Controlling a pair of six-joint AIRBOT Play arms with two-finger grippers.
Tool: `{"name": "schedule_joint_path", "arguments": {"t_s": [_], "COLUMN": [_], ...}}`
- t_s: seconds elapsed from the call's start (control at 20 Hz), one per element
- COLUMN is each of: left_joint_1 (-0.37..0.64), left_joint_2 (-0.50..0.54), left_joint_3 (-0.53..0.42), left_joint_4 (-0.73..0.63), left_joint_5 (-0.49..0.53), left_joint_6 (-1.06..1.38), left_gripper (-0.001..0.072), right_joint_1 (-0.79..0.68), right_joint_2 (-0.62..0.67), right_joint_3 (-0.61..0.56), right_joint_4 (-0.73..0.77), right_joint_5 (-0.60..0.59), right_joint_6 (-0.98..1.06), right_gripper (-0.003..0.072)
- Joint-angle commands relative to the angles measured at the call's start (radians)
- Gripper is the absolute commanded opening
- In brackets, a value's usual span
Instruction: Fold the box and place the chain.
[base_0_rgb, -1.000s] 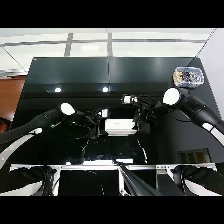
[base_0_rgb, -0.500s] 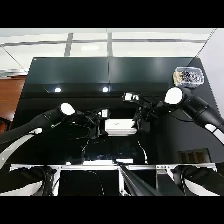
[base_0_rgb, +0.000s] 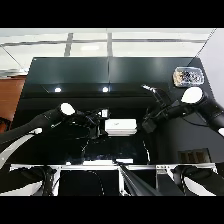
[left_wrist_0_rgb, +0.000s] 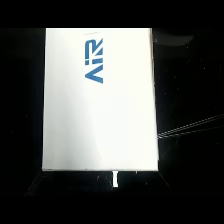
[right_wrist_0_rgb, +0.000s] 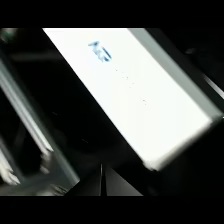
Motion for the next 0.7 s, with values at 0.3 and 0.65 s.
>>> {"name": "schedule_joint_path", "arguments": {"t_s": [0.3, 0.65], "left_joint_1": [0.0, 0.0], "left_joint_2": [0.0, 0.0], "left_joint_3": [0.0, 0.0], "left_joint_4": [0.0, 0.0], "left_joint_5": [0.0, 0.0], "left_joint_6": [-0.001, -0.001], "left_gripper": [0.0407, 0.0407], "right_joint_1": [0.135, 0.113], "right_joint_2": [-0.113, -0.137], "right_joint_3": [-0.15, -0.153], "right_joint_4": [0.396, 0.271], "right_joint_5": [-0.353, -0.385], "right_joint_6": [0.052, 0.116], "right_gripper": [0.0011, 0.0011]}}
